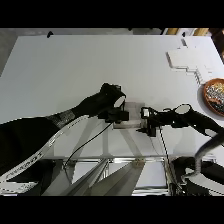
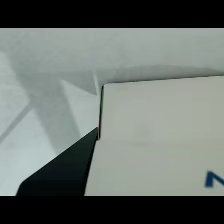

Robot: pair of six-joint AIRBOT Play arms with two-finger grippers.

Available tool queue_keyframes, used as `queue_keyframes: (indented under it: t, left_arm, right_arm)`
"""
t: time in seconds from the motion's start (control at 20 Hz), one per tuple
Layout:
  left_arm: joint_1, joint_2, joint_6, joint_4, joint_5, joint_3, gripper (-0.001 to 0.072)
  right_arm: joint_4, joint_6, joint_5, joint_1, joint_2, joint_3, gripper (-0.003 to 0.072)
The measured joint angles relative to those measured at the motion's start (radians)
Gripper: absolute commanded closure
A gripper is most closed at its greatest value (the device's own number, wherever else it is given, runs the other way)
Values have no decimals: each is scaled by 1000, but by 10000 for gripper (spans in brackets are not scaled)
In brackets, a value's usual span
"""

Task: Fold the box and place the chain.

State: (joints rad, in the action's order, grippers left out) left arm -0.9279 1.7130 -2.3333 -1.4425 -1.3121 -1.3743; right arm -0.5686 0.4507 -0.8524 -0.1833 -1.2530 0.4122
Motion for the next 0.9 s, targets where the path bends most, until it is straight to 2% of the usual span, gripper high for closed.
queue_keyframes:
  t: [0.2,0.25,0.3,0.4,0.6,0.65,0.7,0.75,0.8,0.85,0.9]
  left_arm:
    - [-10,34,3,-2,-32,-10,510]
    - [-11,40,2,-2,-39,-11,535]
    - [-13,45,1,3,-44,-12,632]
    - [-13,50,-4,10,-45,-13,696]
    - [-14,54,-7,13,-49,-14,708]
    - [-14,54,-7,13,-50,-14,691]
    - [-14,54,-6,13,-50,-14,613]
    - [-14,52,3,10,-50,-13,481]
    - [-12,47,11,17,-63,-12,394]
    - [-8,31,26,26,-65,-13,362]
    - [-1,14,50,28,-54,-13,363]
  right_arm:
    - [0,0,0,0,0,0,287]
    - [0,0,0,0,0,0,287]
    - [0,0,0,0,0,0,287]
    - [0,-1,0,0,0,0,287]
    - [1,-1,0,0,0,0,287]
    - [1,-1,0,0,0,0,287]
    - [0,-1,0,0,0,0,287]
    - [0,-1,0,0,0,0,287]
    - [0,0,0,0,0,0,287]
    - [0,0,0,0,0,0,287]
    - [0,0,0,0,0,0,287]
